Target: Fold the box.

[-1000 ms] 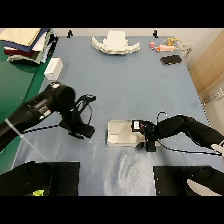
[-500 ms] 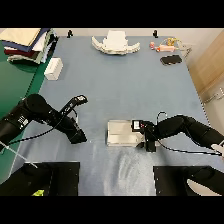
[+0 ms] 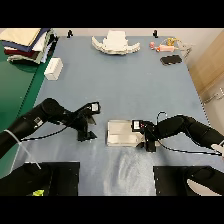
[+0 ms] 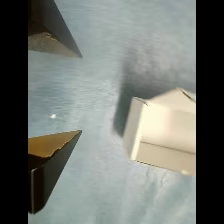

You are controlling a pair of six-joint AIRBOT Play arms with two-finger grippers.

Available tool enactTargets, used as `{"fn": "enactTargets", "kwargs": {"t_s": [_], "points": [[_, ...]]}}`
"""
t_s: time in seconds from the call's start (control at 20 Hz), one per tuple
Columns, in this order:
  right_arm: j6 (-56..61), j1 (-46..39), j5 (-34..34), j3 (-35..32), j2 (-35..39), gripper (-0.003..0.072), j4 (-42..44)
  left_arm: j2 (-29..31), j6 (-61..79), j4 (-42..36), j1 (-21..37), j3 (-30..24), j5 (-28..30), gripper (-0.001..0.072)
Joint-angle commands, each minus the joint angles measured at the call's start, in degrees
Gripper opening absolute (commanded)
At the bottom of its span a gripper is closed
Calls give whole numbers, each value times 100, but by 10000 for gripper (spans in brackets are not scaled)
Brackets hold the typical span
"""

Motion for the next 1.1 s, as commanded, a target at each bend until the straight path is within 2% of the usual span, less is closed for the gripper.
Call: {"fn": "enactTargets", "kwargs": {"t_s": [0.0,0.25,0.65,1.05], "points": [[0,2,2,4,4,499,0,-557,1049,-654,-501,-17,748,690],[2,2,2,4,4,499,0,-973,1296,-691,-866,-20,938,690],[2,2,2,4,4,499,0,-968,1349,-688,-868,-42,678,689],[2,2,2,4,4,499,0,-837,1495,-874,-870,-271,811,689]]}}
